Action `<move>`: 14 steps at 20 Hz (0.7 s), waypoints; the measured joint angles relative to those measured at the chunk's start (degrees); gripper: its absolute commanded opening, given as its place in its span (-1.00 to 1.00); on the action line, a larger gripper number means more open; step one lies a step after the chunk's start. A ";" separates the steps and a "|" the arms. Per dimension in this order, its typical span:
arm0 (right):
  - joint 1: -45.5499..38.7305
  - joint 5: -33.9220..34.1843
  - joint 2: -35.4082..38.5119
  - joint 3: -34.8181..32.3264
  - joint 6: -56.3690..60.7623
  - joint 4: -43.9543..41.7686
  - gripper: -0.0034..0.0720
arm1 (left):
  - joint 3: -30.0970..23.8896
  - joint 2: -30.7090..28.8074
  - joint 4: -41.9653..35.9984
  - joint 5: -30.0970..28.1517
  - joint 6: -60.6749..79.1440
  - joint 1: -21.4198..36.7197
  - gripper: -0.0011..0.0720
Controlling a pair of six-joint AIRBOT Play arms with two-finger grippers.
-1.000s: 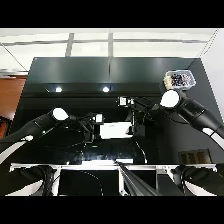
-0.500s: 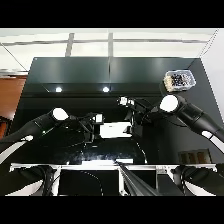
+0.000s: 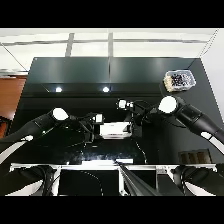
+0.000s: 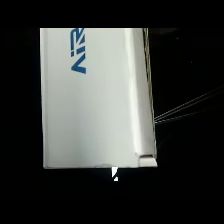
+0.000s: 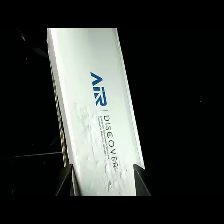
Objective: Fold the box and place the chain.
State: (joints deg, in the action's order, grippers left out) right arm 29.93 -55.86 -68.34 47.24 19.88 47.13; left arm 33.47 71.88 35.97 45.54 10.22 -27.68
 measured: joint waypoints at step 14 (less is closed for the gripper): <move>0.13 0.31 0.00 -0.44 1.36 -0.22 -0.06 | 0.00 0.00 0.00 0.00 0.00 0.00 -0.38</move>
